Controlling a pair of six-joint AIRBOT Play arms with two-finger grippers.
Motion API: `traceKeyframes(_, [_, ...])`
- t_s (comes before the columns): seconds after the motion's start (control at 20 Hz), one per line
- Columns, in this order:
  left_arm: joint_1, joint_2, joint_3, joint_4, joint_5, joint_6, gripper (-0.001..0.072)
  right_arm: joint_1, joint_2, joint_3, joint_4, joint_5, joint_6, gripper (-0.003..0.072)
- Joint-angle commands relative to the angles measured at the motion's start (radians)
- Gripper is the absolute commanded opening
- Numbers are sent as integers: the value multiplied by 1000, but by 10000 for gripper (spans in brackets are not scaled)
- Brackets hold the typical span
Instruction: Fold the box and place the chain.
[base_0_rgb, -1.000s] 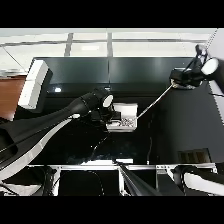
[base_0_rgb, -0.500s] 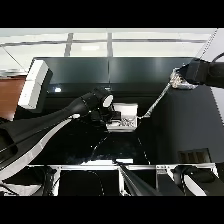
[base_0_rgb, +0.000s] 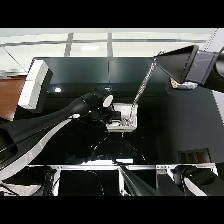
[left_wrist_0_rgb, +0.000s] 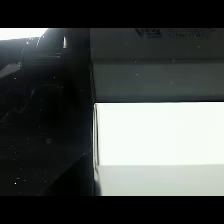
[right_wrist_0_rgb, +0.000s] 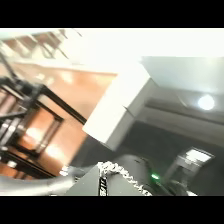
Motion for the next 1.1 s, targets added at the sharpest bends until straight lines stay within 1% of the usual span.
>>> traceKeyframes(0.0, [1, 0, 0, 0, -2, 0, 27, 42, -29, 0, 2, 14, -8, 17])
traceKeyframes(0.1, [1, 0, 0, 0, -2, 0, 26, 67, -64, -20, -54, 88, 1, 17])
traceKeyframes(0.25, [1, 0, 0, 0, -3, 0, 26, 103, -93, -136, -235, 81, 72, 17])
traceKeyframes(0.3, [1, 0, 0, 0, -3, 0, 26, 103, -101, -189, -264, 62, 89, 17])
traceKeyframes(0.4, [1, 0, 0, 0, -2, 0, 27, 103, -116, -299, -251, -24, 117, 17])
traceKeyframes(0.45, [1, 0, 0, 0, -2, 0, 26, 103, -129, -347, -222, -58, 126, 17])
traceKeyframes(0.6, [2, 0, 0, 0, -3, 0, 26, 103, -182, -427, -205, -85, 126, 19])
traceKeyframes(0.65, [2, 0, 0, 0, -2, 0, 26, 103, -199, -434, -204, -88, 126, 66])
traceKeyframes(0.7, [1, 0, 0, 0, -2, 0, 27, 103, -214, -434, -204, -83, 126, 339])
traceKeyframes(0.75, [2, 0, 0, 0, -2, 0, 27, 102, -216, -433, -212, -84, 122, 374])
traceKeyframes(0.85, [1, 0, 0, 0, -2, 0, 27, 62, -211, -409, -274, -64, 122, 376])
traceKeyframes(0.95, [2, 0, 0, 0, 0, 0, 26, -20, -200, -361, -380, -11, 121, 376])
traceKeyframes(1.05, [2, 0, 0, 0, -1, 0, 26, -94, -187, -346, -465, 32, 121, 376])
